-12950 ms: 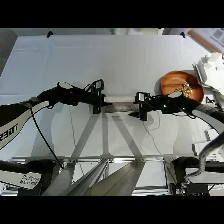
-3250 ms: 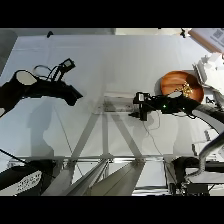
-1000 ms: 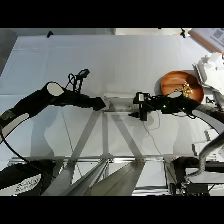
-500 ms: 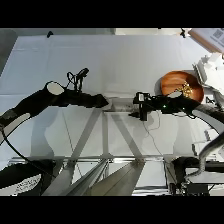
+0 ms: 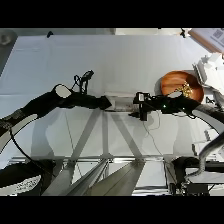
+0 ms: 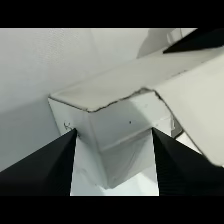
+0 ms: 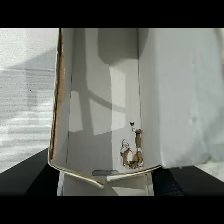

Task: Fold the box and place the chain.

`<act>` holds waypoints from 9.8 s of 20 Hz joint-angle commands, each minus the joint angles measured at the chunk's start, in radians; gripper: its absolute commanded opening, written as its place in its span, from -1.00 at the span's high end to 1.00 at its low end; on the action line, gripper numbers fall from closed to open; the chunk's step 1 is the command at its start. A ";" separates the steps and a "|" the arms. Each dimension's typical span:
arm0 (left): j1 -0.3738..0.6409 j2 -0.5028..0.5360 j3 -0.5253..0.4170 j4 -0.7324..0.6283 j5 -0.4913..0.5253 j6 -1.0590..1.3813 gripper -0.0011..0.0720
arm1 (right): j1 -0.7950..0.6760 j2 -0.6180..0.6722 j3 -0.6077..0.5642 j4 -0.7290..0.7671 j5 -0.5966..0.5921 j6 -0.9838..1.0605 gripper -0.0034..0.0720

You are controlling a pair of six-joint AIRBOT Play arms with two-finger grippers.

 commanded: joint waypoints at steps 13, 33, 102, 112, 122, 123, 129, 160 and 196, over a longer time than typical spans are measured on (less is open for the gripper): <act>-0.095 -0.001 0.000 0.223 0.093 -0.121 -0.44 | 0.000 0.000 0.000 0.000 0.000 0.000 -0.54; -0.176 0.001 0.016 0.734 0.088 -0.798 -0.42 | 0.000 0.000 0.000 0.000 0.000 0.000 -0.54; -0.251 0.071 0.366 0.933 -0.364 -0.900 -0.61 | 0.000 0.000 0.000 -0.003 0.003 0.000 -0.54; -0.052 0.142 0.288 0.844 -0.320 -0.059 -0.61 | 0.000 0.000 0.000 -0.003 0.003 0.000 -0.54; 0.262 0.035 0.087 0.050 -0.379 1.292 -0.62 | 0.000 0.000 0.000 -0.003 0.003 0.000 -0.54; 0.273 -0.002 0.087 0.014 -0.411 1.375 -0.70 | 0.000 0.000 0.000 -0.003 0.003 0.000 -0.54; 0.264 -0.171 0.087 -0.166 -0.465 1.733 -0.95 | 0.000 0.000 0.000 -0.003 0.003 0.000 -0.54; 0.237 -0.226 0.098 -0.166 -0.409 1.683 -0.95 | 0.000 0.000 0.000 -0.003 0.003 0.000 -0.54; 0.122 -0.272 0.110 -0.150 -0.258 1.650 -0.07 | 0.000 0.000 0.000 -0.003 0.003 0.000 -0.54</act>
